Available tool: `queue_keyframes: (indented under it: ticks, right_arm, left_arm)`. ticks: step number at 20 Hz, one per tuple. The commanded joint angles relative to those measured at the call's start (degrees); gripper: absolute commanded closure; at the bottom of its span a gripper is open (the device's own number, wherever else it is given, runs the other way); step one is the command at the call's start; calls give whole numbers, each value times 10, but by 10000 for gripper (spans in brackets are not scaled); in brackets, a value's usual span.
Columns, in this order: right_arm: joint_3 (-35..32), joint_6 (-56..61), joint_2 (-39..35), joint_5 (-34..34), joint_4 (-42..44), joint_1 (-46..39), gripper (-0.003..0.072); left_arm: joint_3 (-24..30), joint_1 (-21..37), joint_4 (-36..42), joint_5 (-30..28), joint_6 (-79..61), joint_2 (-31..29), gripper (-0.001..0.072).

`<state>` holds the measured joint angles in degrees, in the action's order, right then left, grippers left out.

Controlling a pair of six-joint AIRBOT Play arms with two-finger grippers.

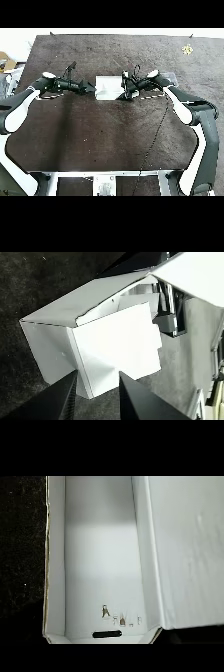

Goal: Fold the box and place the chain.

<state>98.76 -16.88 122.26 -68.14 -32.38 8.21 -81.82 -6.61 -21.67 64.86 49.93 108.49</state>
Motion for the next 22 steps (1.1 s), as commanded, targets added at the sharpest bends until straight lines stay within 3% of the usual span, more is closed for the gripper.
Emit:
queue_keyframes:
  ticks: [1, 2, 3, 4, 8, 13, 14, 17, 22]
  right_arm:
    - [0, 0, 0, 0, 0, 0, 245]
    - [0, 0, 0, 0, 0, 0, 245]
    - [0, 0, 0, 0, 0, 0, 245]
    - [0, 0, 0, 0, 0, 0, 245]
    - [0, 0, 0, 0, 0, 0, 245]
    - [0, 0, 0, 0, 0, 0, 245]
    - [0, 0, 0, 0, 0, 0, 245]
    - [0, 0, 0, 0, 0, 0, 245]
    - [0, 0, 0, 0, 0, 0, 245]
  left_arm:
    - [-35, -15, -95, -9, 59, 0, 427]
    - [-46, -20, -119, -8, 76, 0, 410]
    - [-56, -26, -138, -9, 89, 0, 336]
    - [-66, -30, -150, -11, 101, 0, 328]
    - [-102, -51, -210, -19, 158, 0, 329]
    - [-109, -84, -295, -43, 223, 0, 326]
    - [-115, -89, -305, -44, 232, 0, 289]
    - [-142, -101, -356, -44, 268, 0, 290]
    - [-147, -113, -374, -44, 310, 1, 289]
